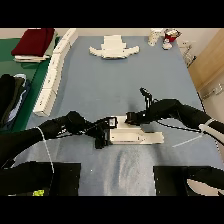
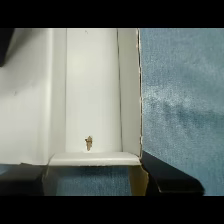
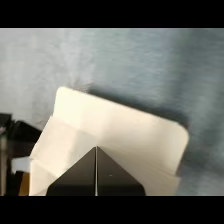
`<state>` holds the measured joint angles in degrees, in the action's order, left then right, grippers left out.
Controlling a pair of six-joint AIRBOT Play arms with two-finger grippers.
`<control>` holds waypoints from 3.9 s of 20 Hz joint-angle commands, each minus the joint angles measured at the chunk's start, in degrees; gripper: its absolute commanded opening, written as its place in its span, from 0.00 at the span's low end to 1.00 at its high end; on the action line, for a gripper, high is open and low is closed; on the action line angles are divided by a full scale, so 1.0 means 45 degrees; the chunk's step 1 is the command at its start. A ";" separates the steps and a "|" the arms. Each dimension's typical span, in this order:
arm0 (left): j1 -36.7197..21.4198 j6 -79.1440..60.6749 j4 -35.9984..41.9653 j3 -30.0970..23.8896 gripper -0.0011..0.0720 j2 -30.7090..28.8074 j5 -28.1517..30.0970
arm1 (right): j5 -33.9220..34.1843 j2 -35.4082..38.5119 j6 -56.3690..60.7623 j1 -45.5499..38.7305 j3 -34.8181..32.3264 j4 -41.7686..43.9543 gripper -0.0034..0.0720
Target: Fold the box.
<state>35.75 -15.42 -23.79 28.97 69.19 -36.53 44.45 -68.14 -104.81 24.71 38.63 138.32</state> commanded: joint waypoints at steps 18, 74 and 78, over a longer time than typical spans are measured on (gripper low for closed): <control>-0.0010 0.0000 0.0000 0.0015 0.62 -0.0010 0.0010 | 0.2875 0.4804 -1.0559 0.0015 -0.2254 -0.6785 0.84; -0.0015 0.0000 0.0000 0.0015 0.62 -0.0010 0.0015 | 0.4114 0.3031 0.3905 -0.4605 -0.2730 -0.4211 0.05; -0.0010 0.0000 0.0000 0.0015 0.62 -0.0010 0.0010 | 0.4109 0.3735 0.3507 -0.3619 -0.2701 -0.3293 0.05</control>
<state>35.75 -15.42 -23.77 28.97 69.19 -36.49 63.42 -52.45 -86.85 6.13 26.63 118.13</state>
